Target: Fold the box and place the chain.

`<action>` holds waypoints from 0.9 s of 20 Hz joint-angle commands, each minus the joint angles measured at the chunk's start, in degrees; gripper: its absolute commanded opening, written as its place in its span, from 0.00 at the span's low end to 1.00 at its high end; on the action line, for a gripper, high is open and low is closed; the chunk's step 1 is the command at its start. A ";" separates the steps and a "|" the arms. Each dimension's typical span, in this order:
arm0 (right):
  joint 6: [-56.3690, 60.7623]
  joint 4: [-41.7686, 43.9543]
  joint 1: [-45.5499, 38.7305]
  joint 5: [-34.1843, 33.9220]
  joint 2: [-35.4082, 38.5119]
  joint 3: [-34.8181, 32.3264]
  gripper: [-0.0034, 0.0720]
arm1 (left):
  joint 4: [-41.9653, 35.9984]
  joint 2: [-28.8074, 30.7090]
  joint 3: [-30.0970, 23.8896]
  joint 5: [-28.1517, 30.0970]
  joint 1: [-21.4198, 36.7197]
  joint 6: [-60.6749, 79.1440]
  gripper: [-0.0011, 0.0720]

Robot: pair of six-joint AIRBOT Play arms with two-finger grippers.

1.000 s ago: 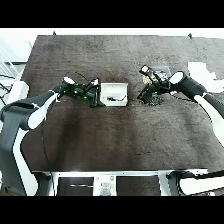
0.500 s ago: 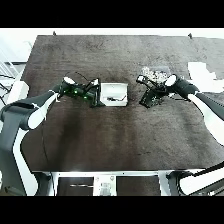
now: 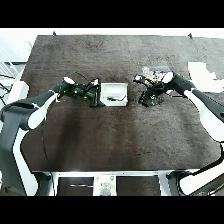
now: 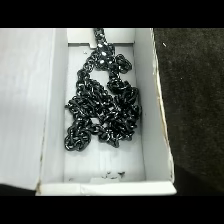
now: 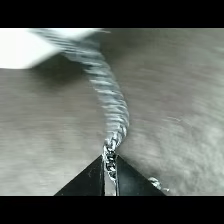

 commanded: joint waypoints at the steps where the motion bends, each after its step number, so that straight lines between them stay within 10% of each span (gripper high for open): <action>1: 2.69 4.66 -0.13 9.62 1.70 7.50 0.06 | 0.02 0.00 0.00 0.00 0.00 0.00 0.57; 8: 4.63 7.98 -0.04 11.04 15.13 12.55 0.06 | 0.02 0.00 0.00 -0.04 0.00 0.02 0.57; 18: 5.66 13.05 1.14 -11.17 28.37 12.66 0.06 | 0.02 0.00 0.00 -0.11 0.00 0.00 0.57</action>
